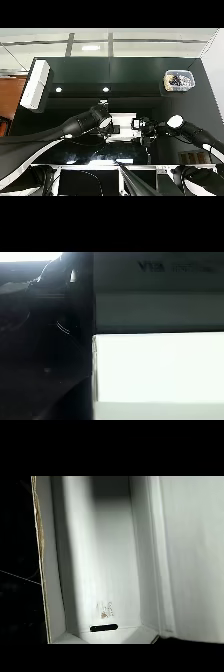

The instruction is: Fold the box and place the chain.

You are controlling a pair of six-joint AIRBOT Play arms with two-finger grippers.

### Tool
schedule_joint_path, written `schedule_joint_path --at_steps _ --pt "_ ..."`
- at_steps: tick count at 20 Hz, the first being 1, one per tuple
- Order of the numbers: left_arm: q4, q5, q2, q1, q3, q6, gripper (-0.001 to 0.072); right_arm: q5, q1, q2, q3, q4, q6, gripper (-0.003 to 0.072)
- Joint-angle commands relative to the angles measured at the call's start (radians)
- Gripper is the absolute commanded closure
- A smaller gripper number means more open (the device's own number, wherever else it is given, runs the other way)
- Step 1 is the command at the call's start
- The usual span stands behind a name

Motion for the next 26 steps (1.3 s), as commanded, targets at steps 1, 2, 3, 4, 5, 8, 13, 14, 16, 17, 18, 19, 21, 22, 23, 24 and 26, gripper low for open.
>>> schedule_joint_path --at_steps 1,2,3,4,5,8,13,14,16,17,18,19,21,22,23,24,26 --pt "0.001 0.003 0.0 -0.001 0.002 -0.004 0.0401 0.0 0.001 0.0 0.0 0.0 0.0 0.0556" --pt "0.002 0.003 0.0 -0.001 0.002 -0.004 0.0402 0.0 0.001 0.0 0.0 0.001 0.0 0.0555" --pt "0.003 0.006 0.0 0.0 0.002 -0.005 0.0444 0.0 0.001 0.0 0.0 0.0 0.0 0.0555" --pt "0.003 0.008 0.0 0.0 0.002 -0.005 0.0537 0.0 0.001 0.0 0.0 0.001 0.0 0.0555" --pt "0.003 0.011 0.0 0.0 0.002 -0.005 0.0574 0.0 0.001 0.0 0.0 0.001 0.001 0.0555" --pt "0.003 0.014 0.0 0.0 0.002 -0.001 0.0683 0.0 0.001 0.0 0.0 0.001 0.0 0.0556" --pt "0.007 0.01 0.0 0.002 0.002 0.027 0.0683 -0.001 0.001 0.0 0.0 0.003 0.018 0.0437" --pt "0.009 0.01 0.0 0.002 0.002 0.027 0.0684 -0.003 0.001 0.001 0.0 0.006 0.044 0.014" --pt "0.009 0.009 0.002 0.006 0.002 0.049 0.0684 0.0 0.0 0.016 0.003 -0.019 0.095 0.0047" --pt "0.009 0.002 0.002 0.008 0.002 0.054 0.0684 0.01 0.0 0.035 0.009 -0.048 0.124 0.0047" --pt "0.013 -0.002 0.002 0.01 0.002 0.064 0.0684 0.027 0.0 0.054 0.016 -0.086 0.145 0.0047" --pt "0.014 -0.002 0.002 0.011 0.002 0.075 0.0684 0.051 0.0 0.069 0.023 -0.128 0.154 0.0048" --pt "0.024 -0.001 0.002 0.011 0.002 0.075 0.0684 0.07 0.0 0.093 0.027 -0.211 0.159 0.0048" --pt "0.031 -0.001 0.002 0.011 0.002 0.075 0.0684 0.07 0.0 0.095 0.027 -0.227 0.159 0.0048" --pt "0.032 -0.001 0.002 0.011 0.002 0.075 0.0684 0.07 0.0 0.094 0.027 -0.227 0.158 0.0048" --pt "0.032 -0.001 0.002 0.011 0.002 0.075 0.0684 0.07 0.001 0.094 0.027 -0.225 0.158 0.0048" --pt "0.031 -0.001 0.002 0.01 0.002 0.075 0.0683 0.069 0.001 0.093 0.027 -0.222 0.157 0.0048"
